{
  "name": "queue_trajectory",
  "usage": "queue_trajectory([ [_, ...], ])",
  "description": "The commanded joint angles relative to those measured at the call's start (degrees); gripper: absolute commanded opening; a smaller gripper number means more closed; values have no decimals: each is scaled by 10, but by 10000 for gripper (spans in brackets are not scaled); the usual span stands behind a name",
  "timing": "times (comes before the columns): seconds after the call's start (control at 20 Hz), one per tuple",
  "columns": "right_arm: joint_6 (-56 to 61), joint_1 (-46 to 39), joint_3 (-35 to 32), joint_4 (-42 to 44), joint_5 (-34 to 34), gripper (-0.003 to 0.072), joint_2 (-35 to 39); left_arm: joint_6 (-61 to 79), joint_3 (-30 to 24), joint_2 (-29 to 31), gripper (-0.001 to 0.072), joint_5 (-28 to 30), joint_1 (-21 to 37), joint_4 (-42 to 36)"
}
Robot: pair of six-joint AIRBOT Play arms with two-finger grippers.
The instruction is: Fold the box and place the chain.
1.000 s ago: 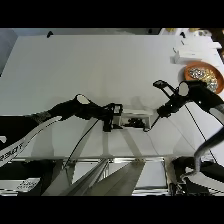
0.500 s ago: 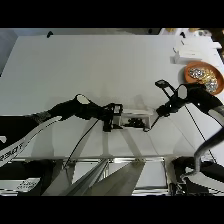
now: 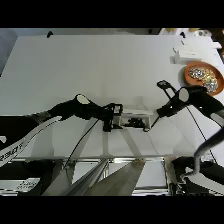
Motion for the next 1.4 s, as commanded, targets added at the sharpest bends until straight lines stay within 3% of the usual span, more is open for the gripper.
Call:
queue_trajectory([
  [0.0,1,1,0,6,-3,21,55,0,0,0,185,0,0,0],
  [0.05,1,1,0,6,-8,22,61,0,0,0,185,0,0,0],
  [0.15,1,1,-1,7,-13,226,58,0,0,0,185,0,0,0],
  [0.4,-5,1,-2,3,-25,270,18,0,0,0,185,0,0,0],
  [0.7,-5,1,-10,3,-26,265,-45,0,0,0,185,0,0,0],
  [0.8,-5,1,-19,2,-42,201,-47,0,0,0,185,0,0,0],
  [0.9,-5,1,-23,2,-46,55,-47,0,0,0,185,0,0,0],
  [0.95,-5,1,-23,3,-46,21,-45,0,0,0,185,0,0,0],
  [1.15,-5,1,-23,2,-45,20,-1,0,0,0,185,0,0,0],
  [1.35,-5,1,-23,6,-23,20,92,0,0,0,185,0,0,0],
])
